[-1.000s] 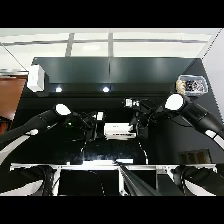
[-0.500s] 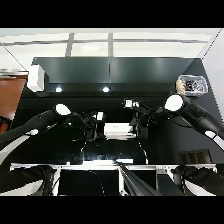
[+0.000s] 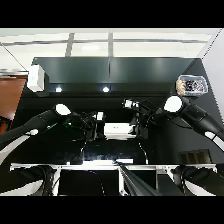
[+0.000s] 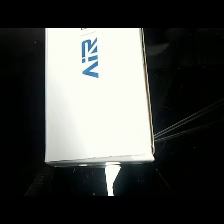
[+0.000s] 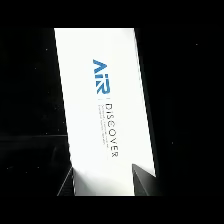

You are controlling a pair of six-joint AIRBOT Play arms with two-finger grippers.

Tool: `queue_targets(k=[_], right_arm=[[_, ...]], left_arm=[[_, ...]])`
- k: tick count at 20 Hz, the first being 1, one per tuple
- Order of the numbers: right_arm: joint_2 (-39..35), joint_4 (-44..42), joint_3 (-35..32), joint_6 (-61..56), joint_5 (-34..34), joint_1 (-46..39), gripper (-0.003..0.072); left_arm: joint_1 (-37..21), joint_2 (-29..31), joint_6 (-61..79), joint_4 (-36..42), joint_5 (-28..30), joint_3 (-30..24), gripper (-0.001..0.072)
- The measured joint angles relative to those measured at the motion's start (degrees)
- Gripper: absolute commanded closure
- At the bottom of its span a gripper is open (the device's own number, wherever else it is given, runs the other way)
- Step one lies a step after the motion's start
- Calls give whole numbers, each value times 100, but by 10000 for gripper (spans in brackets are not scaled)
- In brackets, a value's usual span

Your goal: Fold the box and place the chain.

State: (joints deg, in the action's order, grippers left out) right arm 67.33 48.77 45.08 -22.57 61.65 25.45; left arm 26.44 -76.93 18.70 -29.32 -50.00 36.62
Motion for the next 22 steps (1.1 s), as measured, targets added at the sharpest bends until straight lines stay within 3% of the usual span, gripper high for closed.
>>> queue_targets(k=[9,10,11,15,22], right_arm=[[-748,33,24,-1744,590,-520,257],[-802,31,0,-2140,625,-616,395],[-846,4,-68,-2608,616,-699,665],[-896,-896,-525,-3733,103,-726,682],[-304,-2240,-929,-4203,-577,-162,681]], left_arm=[[0,-2,2,0,2,0,310],[0,0,2,0,2,0,310],[0,-2,2,0,2,0,310],[0,-2,0,0,4,0,310],[0,0,0,0,4,0,310]])
